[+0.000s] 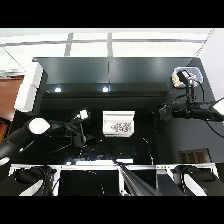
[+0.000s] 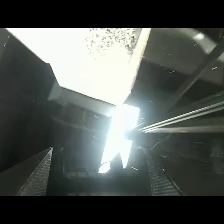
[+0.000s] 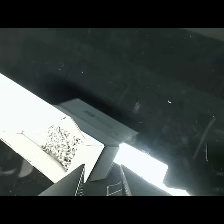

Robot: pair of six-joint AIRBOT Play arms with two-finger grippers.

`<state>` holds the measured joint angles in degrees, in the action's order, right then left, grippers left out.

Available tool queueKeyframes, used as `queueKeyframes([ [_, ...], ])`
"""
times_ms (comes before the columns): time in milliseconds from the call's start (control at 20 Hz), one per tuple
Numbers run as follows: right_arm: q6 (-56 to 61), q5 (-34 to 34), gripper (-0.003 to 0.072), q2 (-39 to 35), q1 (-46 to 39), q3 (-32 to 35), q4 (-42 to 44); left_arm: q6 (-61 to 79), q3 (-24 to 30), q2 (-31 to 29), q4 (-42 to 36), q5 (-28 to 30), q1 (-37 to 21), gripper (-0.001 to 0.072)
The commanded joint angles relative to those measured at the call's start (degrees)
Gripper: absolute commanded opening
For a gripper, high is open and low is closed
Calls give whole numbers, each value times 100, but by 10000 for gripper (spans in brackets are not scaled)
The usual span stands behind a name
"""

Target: Fold the box and place the chain.

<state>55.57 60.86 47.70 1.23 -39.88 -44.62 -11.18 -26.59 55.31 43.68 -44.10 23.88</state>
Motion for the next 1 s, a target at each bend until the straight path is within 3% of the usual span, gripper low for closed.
queueKeyframes([
  [0,20,-50,263,-4,-2,2,2,1045,-417,1054,-243,153,7,712],
  [150,20,-48,263,-4,-2,2,4,1257,-807,1659,-289,136,-2,711],
  [350,20,-50,263,-4,-2,2,7,1952,-1117,2177,-874,-420,-157,711],
  [950,35,-122,263,-4,-2,2,61,2345,-1115,2192,-1154,-413,98,711],
])
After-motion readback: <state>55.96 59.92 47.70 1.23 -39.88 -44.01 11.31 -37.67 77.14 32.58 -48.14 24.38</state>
